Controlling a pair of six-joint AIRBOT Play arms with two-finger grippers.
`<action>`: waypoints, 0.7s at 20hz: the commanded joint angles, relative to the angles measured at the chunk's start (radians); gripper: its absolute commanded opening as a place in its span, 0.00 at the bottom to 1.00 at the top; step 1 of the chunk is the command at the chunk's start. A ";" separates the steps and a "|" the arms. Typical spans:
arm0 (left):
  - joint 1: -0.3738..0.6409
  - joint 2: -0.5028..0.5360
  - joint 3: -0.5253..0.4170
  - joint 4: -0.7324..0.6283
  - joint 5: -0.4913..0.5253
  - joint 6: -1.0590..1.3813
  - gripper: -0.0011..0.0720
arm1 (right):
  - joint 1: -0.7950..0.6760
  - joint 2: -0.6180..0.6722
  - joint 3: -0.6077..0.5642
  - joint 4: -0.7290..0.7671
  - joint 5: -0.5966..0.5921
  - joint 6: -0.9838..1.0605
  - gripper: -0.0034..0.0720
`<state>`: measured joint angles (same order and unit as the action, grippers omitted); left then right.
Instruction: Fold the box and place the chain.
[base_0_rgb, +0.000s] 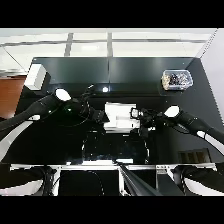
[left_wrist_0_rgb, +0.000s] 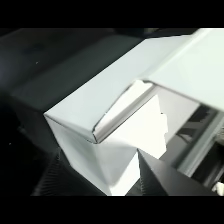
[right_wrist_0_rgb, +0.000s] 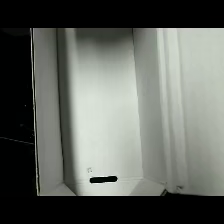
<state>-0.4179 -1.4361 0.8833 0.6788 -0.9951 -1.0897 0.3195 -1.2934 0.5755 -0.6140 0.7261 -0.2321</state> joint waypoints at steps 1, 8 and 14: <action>-0.059 0.000 0.048 0.206 0.024 -0.210 0.73 | 0.000 0.000 0.000 0.000 0.000 0.000 0.21; -0.195 -0.089 0.212 0.552 -0.068 -0.560 0.68 | 0.000 0.000 0.000 0.000 0.000 0.000 0.21; -0.320 -0.167 0.365 0.802 -0.221 -0.860 0.67 | 0.000 0.000 0.000 0.000 0.000 0.000 0.21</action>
<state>-0.6834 -1.5692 1.1843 1.3445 -1.1469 -1.7813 0.3195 -1.2934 0.5755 -0.6144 0.7261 -0.2321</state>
